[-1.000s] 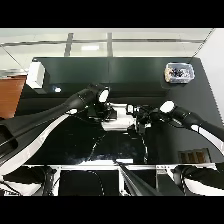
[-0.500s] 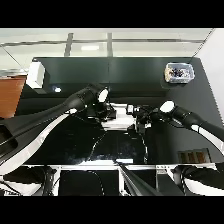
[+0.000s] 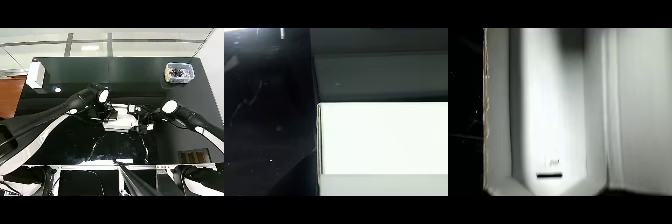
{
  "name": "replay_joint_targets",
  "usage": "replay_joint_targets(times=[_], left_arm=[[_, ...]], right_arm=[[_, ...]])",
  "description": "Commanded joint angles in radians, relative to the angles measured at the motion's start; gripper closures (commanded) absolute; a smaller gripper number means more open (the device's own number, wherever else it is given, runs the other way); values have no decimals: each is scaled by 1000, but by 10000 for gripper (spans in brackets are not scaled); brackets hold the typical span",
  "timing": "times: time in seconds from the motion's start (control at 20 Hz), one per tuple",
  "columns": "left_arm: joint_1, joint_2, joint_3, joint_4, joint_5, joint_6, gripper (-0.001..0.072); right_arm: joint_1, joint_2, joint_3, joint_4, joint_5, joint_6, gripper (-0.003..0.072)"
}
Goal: Fold the box and place the chain.
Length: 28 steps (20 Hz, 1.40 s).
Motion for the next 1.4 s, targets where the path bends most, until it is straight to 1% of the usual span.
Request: replay_joint_targets(times=[0.0,0.1,0.2,0.3,0.35,0.4,0.45,0.6,0.75,0.85,0.9,0.95,1.0,1.05,1.1,1.15,1.2,1.25,1.35], left_arm=[[1,0,0,2,-9,0,682],[1,0,0,2,-9,0,682],[1,0,0,2,-8,0,682],[1,0,0,2,-8,0,682],[1,0,0,2,-8,0,682],[1,0,0,2,-9,0,682],[1,0,0,2,-8,0,682],[1,0,1,2,-8,0,682],[1,0,1,-2,-8,0,682],[1,0,0,-2,-8,0,682],[1,0,0,-2,-8,0,682],[1,0,0,-2,-8,0,682],[1,0,0,-2,-8,0,682],[1,0,0,-2,-8,0,682],[1,0,0,-2,-8,0,682],[1,0,0,-2,-8,0,682],[1,0,0,-2,-8,0,682],[1,0,0,-2,-8,0,682],[1,0,1,-2,-11,0,682]], right_arm=[[-19,94,1,-170,63,94,-22],[-33,108,1,-170,82,94,-22],[-30,102,1,-162,71,82,-21],[-24,90,1,-122,59,41,-15],[-21,84,1,-97,60,18,165],[-16,77,1,-68,56,13,298],[-8,68,1,-38,44,3,393],[19,40,1,47,5,3,388],[64,-2,1,196,-37,3,385],[78,-18,1,262,-93,4,245],[78,-18,1,257,-93,5,345],[76,-18,1,246,-80,20,502],[76,-18,1,242,-79,40,388],[76,-18,1,240,-75,60,360],[76,-17,1,216,-66,82,582],[75,-13,1,185,-64,126,628],[70,-1,1,152,-60,203,628],[55,24,3,135,-30,282,628],[-18,110,26,100,108,423,629]])
